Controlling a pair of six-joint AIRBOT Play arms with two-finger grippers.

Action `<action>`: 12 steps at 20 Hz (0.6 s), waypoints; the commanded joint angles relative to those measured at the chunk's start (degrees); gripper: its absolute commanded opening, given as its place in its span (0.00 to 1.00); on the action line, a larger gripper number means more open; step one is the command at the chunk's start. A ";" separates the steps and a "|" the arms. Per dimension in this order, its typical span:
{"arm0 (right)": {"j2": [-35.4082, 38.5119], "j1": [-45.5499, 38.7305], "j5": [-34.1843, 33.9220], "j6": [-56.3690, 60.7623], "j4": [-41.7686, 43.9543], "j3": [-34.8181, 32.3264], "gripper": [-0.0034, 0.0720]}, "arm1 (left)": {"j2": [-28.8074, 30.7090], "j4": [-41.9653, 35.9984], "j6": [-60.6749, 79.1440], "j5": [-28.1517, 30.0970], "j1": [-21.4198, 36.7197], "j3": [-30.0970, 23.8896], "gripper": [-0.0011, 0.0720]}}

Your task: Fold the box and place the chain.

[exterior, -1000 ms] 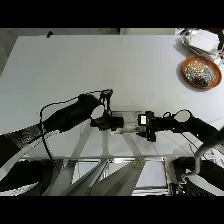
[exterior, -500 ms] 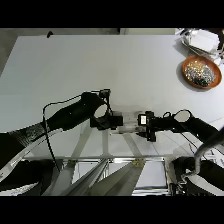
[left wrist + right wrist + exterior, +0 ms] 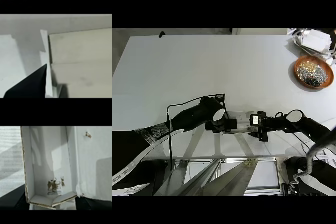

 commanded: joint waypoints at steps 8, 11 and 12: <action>0.02 0.00 0.02 0.02 0.02 -0.02 0.66 | -0.48 1.66 -5.20 2.78 -1.66 0.07 0.38; 0.02 0.00 0.02 0.02 0.02 -0.02 0.66 | -1.05 1.68 -6.47 2.56 -1.77 0.04 0.16; 0.04 0.00 0.02 0.02 0.02 -0.02 0.66 | -1.36 1.70 -6.51 2.56 -2.03 0.04 0.10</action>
